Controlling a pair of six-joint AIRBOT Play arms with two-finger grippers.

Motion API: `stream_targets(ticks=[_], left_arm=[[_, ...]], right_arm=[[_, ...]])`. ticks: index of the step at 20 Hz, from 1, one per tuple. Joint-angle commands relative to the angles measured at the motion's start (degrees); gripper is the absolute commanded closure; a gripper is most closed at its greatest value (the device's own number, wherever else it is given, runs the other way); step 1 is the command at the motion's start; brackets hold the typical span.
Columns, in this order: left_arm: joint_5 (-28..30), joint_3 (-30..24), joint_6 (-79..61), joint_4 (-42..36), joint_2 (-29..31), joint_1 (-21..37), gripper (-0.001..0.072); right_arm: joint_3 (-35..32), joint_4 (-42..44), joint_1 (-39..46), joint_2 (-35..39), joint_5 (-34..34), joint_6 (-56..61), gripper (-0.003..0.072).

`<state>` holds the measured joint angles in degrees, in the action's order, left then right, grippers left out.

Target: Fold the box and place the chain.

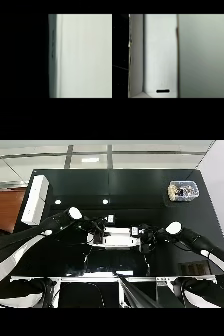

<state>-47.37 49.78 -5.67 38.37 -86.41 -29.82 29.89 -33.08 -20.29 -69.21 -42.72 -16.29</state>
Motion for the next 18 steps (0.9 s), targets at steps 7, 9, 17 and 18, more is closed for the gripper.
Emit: stream_targets(ticks=[7,9,17,18], left_arm=[[0.15,0.0,0.09,-0.04,-0.02,-0.02,0.0687],[0.2,0.0,0.09,-0.04,-0.02,-0.02,0.0687],[0.17,0.0,0.09,-0.04,-0.02,-0.02,0.0687],[0.17,0.0,0.09,-0.04,-0.02,-0.02,0.0687]], right_arm=[[-0.02,0.02,2.56,-0.98,-0.42,-0.28,-0.0015],[-0.02,0.07,2.43,-1.22,-0.85,-0.31,-0.0014],[0.0,0.31,1.95,-1.92,-0.52,-0.94,-0.0014],[0.0,0.33,1.95,-1.92,-0.52,-0.94,-0.0014]])
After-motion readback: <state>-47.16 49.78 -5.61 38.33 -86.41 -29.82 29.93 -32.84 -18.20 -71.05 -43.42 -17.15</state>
